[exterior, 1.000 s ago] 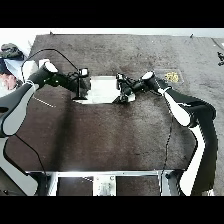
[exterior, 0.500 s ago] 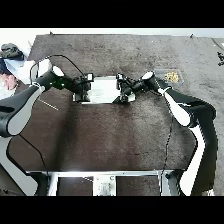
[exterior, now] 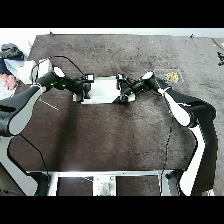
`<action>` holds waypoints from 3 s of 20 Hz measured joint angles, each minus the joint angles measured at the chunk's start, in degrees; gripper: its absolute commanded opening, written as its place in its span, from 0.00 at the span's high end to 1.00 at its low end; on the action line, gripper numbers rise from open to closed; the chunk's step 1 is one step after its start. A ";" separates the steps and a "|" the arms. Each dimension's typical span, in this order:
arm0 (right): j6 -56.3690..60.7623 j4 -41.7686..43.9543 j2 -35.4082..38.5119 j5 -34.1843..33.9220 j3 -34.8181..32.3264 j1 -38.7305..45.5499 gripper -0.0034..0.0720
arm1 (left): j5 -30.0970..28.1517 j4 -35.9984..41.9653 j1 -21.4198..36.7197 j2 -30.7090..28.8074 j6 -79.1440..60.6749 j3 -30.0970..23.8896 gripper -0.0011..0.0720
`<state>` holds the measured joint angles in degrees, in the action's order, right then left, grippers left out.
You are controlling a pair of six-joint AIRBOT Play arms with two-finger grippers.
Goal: Fold the box and place the chain.
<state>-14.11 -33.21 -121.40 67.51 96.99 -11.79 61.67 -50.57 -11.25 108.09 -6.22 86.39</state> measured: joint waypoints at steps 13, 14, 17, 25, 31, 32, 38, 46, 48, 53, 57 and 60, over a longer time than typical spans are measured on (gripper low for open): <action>-0.02 -0.02 0.00 0.02 0.00 0.00 0.41 | 2.27 10.10 0.02 1.03 -3.67 -0.07 0.79; -0.02 -0.02 0.00 0.04 0.00 0.00 0.41 | 2.29 10.73 0.02 1.38 -3.87 -0.07 0.74; -0.02 -0.04 0.00 0.07 0.00 0.00 0.41 | 2.60 13.29 0.02 2.01 -4.35 -0.09 0.48; -0.02 -0.07 0.00 0.09 0.00 0.00 0.41 | 3.28 14.19 0.00 2.36 -4.74 -0.09 0.01; 0.07 -0.02 0.00 0.09 0.00 0.00 0.41 | 3.87 13.38 0.94 2.38 -4.07 0.00 0.46; 0.09 0.00 0.00 0.07 0.00 0.00 0.41 | 4.37 13.35 1.42 2.36 -3.82 0.11 0.67; 0.09 0.02 0.00 0.04 0.00 0.00 0.41 | 9.86 14.29 4.13 2.23 -3.13 1.81 0.97; 0.00 0.00 0.00 0.02 0.00 0.00 0.41 | 16.04 13.77 10.23 -2.36 6.99 4.59 0.98; 0.00 0.00 0.00 0.00 0.00 0.00 0.41 | 14.36 13.81 12.26 -6.60 11.06 3.65 0.98; 0.00 0.00 0.00 0.00 0.00 0.00 0.41 | 7.58 13.42 16.59 -13.57 25.70 -3.06 0.97; 0.00 0.00 0.00 0.00 0.00 0.00 0.41 | 2.71 13.35 18.64 -14.99 38.51 -10.58 0.97; 0.00 -0.02 0.00 0.00 0.00 0.00 0.41 | -1.31 13.33 19.32 -14.93 45.40 -15.21 0.97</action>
<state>-14.11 -33.23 -121.40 67.51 96.99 -11.79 60.36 -37.23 8.08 93.17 39.18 71.18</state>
